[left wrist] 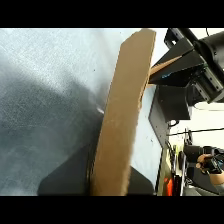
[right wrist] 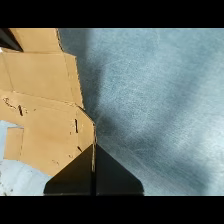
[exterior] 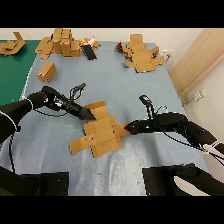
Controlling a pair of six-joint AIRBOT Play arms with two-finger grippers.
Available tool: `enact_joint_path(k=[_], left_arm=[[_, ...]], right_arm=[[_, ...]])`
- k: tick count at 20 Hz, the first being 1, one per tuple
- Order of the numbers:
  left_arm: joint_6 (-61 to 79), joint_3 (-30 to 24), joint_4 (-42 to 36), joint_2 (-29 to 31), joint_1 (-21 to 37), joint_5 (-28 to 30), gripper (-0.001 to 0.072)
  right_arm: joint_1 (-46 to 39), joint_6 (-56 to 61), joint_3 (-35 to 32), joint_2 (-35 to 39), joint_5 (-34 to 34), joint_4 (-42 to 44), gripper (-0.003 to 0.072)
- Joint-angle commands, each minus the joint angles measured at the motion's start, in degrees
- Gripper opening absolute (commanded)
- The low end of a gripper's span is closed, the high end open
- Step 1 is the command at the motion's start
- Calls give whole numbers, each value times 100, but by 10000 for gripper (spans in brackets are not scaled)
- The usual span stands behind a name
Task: Fold the box.
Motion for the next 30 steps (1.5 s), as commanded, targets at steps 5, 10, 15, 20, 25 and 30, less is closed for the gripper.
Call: enact_joint_path(k=[5,10,15,20,25,30], left_arm=[[173,39,2,0,-2,22,14],[483,262,9,57,-343,129,12],[1211,260,98,409,-1130,798,12],[2079,116,284,973,-1399,1604,12],[3296,-680,39,1663,-1711,2824,12],[4129,-1320,-400,1847,-2004,3283,12]], right_arm=[[4,9,4,0,31,0,145],[-533,439,286,13,205,-107,277],[-1526,970,922,13,39,-98,276],[-1574,1257,1084,11,-717,-76,4],[-1574,1340,1082,4,-688,-63,4],[-1565,1338,1082,7,-588,-63,5]])
